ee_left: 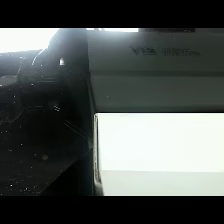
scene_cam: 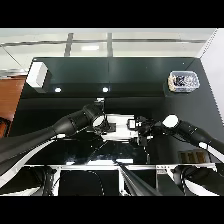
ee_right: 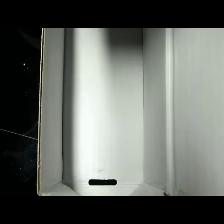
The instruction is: Fold the box and place the chain.
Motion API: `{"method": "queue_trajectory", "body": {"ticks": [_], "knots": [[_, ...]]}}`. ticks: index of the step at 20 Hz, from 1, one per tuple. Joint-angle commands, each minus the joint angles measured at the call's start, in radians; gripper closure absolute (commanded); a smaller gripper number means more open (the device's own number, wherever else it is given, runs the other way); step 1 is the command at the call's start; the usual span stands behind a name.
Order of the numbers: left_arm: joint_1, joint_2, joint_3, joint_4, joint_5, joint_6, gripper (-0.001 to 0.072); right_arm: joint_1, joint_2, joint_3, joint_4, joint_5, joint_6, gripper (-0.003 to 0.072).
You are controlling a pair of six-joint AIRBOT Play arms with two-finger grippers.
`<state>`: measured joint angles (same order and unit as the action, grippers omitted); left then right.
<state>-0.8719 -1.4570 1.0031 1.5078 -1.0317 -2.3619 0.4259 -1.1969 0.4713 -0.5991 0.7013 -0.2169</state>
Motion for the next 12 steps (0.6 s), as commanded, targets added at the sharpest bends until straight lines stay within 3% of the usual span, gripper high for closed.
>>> {"method": "queue_trajectory", "body": {"ticks": [1,10,11,12], "knots": [[0.000,0.000,0.000,-0.002,0.006,0.010,0.0683,0.000,0.000,0.000,0.000,0.001,0.000,0.0498],[0.000,0.000,0.000,-0.002,0.002,0.010,0.0683,0.000,0.000,0.000,0.001,0.002,0.002,0.0498],[0.000,0.000,0.000,-0.002,-0.002,0.010,0.0683,0.000,0.000,0.000,0.003,-0.002,0.011,0.0409],[0.000,0.000,0.000,-0.002,-0.002,0.010,0.0683,0.000,0.000,0.002,0.003,-0.008,0.062,0.0091]]}}
